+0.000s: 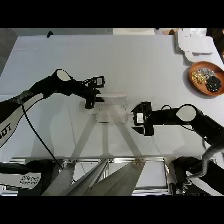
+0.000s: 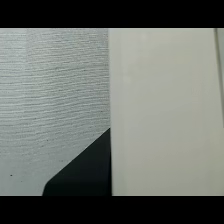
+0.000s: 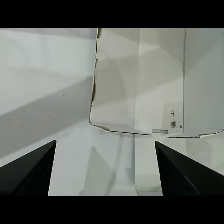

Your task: Fold the box and place the chain.

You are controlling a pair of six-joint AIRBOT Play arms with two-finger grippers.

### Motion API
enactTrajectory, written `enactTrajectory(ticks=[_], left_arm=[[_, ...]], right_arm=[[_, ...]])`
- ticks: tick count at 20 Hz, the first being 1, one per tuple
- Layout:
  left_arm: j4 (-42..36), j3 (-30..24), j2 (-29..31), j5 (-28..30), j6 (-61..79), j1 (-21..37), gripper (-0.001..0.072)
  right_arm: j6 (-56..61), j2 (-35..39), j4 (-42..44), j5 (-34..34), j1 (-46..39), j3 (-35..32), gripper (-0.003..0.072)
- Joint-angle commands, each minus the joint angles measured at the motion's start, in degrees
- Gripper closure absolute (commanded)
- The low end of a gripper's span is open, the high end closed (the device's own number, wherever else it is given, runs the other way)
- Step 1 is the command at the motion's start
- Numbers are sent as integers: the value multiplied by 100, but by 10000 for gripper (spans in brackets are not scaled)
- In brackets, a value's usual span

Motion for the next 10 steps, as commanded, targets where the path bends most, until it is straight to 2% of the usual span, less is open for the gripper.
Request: enactTrajectory(ticks=[1, 4, 7, 10], left_arm=[[0, -4, -4, 0, 2, -4, 698], [-2, -4, -4, 2, 2, -4, 698], [0, -4, -4, 2, 0, -4, 698], [0, -4, -4, 0, 2, -4, 698]], right_arm=[[-240, -101, 295, 37, -192, -2, -2], [-251, -136, 348, 166, -529, -4, -2], [-258, -468, 387, -44, -684, -4, -2], [-667, -892, 798, -297, -688, -4, -2]])
